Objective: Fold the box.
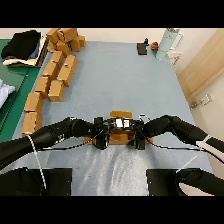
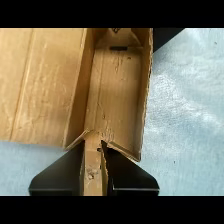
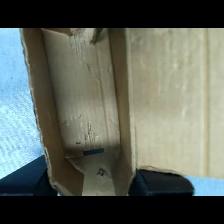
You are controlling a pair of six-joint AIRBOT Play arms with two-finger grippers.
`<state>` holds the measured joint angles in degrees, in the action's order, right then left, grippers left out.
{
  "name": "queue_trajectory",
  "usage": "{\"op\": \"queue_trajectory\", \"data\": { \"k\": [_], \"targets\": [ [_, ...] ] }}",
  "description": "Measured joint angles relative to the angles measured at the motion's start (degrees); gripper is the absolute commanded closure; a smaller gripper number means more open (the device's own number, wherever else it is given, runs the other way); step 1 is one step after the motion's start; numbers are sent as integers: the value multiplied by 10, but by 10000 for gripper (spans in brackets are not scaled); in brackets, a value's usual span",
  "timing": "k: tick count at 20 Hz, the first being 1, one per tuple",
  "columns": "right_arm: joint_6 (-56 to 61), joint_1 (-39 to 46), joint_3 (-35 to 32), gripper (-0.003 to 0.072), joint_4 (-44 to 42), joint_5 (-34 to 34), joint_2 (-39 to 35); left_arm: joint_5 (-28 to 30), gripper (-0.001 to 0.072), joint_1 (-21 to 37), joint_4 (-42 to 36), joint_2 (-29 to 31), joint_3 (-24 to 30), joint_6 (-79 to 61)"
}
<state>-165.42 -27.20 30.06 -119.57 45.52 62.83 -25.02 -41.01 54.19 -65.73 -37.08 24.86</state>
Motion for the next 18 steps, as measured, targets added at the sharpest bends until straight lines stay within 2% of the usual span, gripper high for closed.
{"op": "queue_trajectory", "data": {
  "k": [1,10,11,12,13,18],
  "targets": [
    [0,0,0,235,0,0,0,0,272,0,-4,0,0,0],
    [-1,0,0,235,0,0,0,-11,288,-1,-16,-13,0,1],
    [-1,0,0,235,0,0,0,-15,312,2,-16,-13,0,1],
    [-1,0,0,235,0,0,0,-20,526,3,-15,-11,0,5],
    [-1,0,0,235,0,0,0,-29,674,7,-14,-8,0,9],
    [-1,0,0,235,0,2,0,-132,695,55,28,49,-4,112]
  ]
}}
